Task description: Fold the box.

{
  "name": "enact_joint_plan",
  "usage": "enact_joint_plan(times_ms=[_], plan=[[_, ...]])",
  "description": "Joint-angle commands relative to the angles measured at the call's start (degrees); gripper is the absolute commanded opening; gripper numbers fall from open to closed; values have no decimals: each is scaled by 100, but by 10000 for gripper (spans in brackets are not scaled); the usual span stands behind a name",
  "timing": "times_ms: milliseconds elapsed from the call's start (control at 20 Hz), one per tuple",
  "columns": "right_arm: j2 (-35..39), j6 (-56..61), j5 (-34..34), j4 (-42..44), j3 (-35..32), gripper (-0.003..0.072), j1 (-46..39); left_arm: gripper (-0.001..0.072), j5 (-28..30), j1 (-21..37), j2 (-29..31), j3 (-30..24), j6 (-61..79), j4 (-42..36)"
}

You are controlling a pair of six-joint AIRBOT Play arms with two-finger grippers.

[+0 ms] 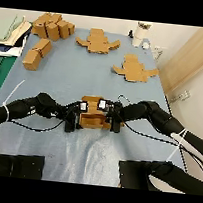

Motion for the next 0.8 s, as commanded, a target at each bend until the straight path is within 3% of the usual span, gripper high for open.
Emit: enact_joint_plan(times_ms=[0, 400, 450, 500, 550, 600, 700, 750], plan=[[-72, -466, 31, 470, -2, 200, 7, 462, 0, 2, -4, 4, 2, 0], [-345, -708, 413, 723, -2, 200, 374, 462, 0, 2, -4, 4, 2, 0], [-400, -708, 466, 745, -2, 242, 428, 462, 0, 2, -4, 4, 2, 0], [-446, -708, 498, 767, -2, 396, 476, 462, 0, 2, -4, 4, 2, 0], [-483, -708, 514, 767, -2, 462, 518, 462, 0, 2, -4, 4, 2, 0], [-496, -708, 511, 765, -2, 463, 540, 462, 0, 2, -4, 4, 2, 0], [-496, -706, 503, 763, -2, 571, 540, 462, 0, 2, -4, 4, 2, 0], [-496, -695, 496, 761, -2, 579, 540, 462, 0, 2, -4, 4, 2, 0]])
